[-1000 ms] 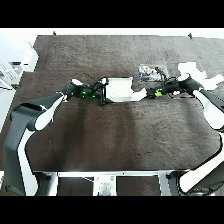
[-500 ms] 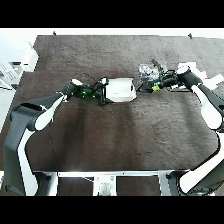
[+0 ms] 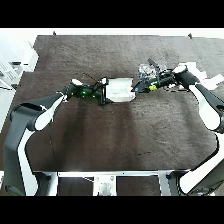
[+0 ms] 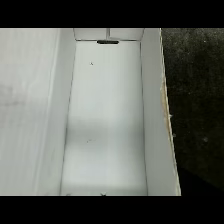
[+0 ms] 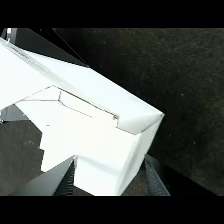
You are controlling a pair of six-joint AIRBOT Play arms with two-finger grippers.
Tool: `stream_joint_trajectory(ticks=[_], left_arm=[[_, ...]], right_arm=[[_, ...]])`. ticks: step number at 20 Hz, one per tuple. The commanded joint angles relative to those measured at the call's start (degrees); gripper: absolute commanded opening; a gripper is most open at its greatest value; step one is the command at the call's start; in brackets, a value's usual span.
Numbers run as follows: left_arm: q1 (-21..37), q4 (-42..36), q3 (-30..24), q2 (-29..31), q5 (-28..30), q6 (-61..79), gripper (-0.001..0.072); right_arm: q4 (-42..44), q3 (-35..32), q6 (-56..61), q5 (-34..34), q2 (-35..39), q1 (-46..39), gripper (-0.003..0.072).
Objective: Fold the box and place the chain.
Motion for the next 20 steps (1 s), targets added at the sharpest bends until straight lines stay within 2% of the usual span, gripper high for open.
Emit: stream_joint_trajectory(ticks=[1, 6, 12, 20], left_arm=[[0.0, 0.0, 0.0, 0.0, 0.0, 0.0, 0.0328], [0.0, 0.0, 0.0, 0.0, 0.0, 0.0, 0.0328], [0.0, 0.0, 0.0, 0.0, 0.0, 0.0, 0.0328], [0.0, 0.0, 0.0, 0.0, 0.0, 0.0, 0.0328]], right_arm=[[-0.1, 0.1, 0.0, -1.0, 0.0, 0.9, 0.0509], [-4.7, 1.2, 3.3, -1.1, 0.0, 2.8, 0.0510], [-13.0, 5.6, 10.5, -1.3, 0.0, 6.6, 0.0509], [-23.3, 7.2, 22.6, -4.8, 0.0, 11.7, 0.0501]])
